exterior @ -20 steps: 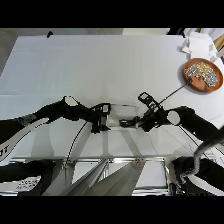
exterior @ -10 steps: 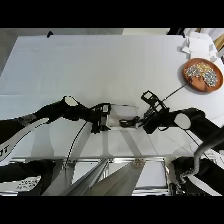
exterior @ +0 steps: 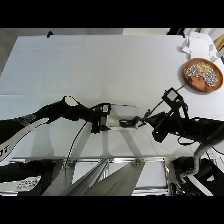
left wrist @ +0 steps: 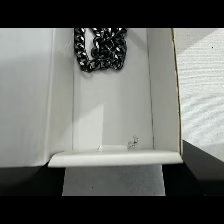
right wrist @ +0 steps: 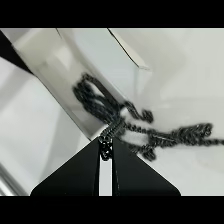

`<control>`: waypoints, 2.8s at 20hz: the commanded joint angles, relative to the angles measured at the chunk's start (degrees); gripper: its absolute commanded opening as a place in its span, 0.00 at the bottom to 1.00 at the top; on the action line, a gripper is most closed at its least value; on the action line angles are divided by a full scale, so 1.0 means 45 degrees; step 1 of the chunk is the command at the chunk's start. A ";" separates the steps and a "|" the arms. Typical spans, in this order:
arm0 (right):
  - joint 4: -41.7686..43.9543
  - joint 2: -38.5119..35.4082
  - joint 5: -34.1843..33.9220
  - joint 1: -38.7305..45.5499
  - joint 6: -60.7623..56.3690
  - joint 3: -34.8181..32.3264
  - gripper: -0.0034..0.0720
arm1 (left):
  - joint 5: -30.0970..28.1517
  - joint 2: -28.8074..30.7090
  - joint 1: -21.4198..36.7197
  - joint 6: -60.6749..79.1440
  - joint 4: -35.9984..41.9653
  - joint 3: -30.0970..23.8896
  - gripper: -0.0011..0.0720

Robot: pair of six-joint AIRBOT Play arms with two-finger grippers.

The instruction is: Fold the box and place the chain.

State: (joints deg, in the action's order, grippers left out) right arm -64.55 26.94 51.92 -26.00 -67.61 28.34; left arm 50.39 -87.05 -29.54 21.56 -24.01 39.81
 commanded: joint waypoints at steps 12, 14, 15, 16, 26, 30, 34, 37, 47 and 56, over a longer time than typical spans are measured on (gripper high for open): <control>0.4755 0.2293 -0.1802 -0.0291 0.2511 0.3594 0.07 | -0.0005 0.0010 0.0010 0.0005 0.0000 0.0005 0.30; 0.4648 0.3313 -0.1579 -0.0835 0.2516 0.4342 0.07 | 0.0000 0.0010 0.0010 0.0005 0.0000 0.0005 0.30; 0.4614 0.3769 -0.1559 -0.1083 0.2521 0.4498 0.07 | 0.0000 0.0010 0.0010 0.0005 -0.0005 0.0005 0.30; 0.4575 0.4167 -0.1486 -0.1297 0.2516 0.4498 0.07 | -0.0005 0.0010 0.0010 0.0005 0.0000 0.0005 0.30; 0.3162 0.7898 0.0034 -0.2016 0.2327 0.4483 0.07 | -0.0005 0.0010 0.0010 0.0005 0.0000 0.0005 0.30; 0.2633 0.8208 -0.0447 -0.2443 0.2123 0.4201 0.07 | 0.0000 0.0010 0.0010 0.0005 0.0000 0.0005 0.30; 0.1185 0.8208 -0.1515 -0.2715 0.0340 0.3925 0.24 | 0.0000 0.0010 0.0010 0.0005 0.0000 0.0005 0.30; 0.1073 0.8204 -0.1593 -0.2710 0.0087 0.3925 0.28 | -0.0005 0.0010 0.0010 0.0005 0.0000 0.0005 0.30; -0.2696 0.4279 0.1059 -0.0583 0.0141 0.3925 0.18 | -0.0005 0.0010 0.0010 0.0005 0.0000 0.0005 0.30; -0.2900 0.4813 -0.0845 0.0884 0.1530 0.0262 0.38 | 0.0000 0.0010 0.0010 0.0005 -0.0005 0.0005 0.30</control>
State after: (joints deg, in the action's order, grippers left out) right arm -77.12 47.44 52.77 -22.28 -64.27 34.96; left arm 50.39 -87.05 -29.54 21.58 -24.01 39.81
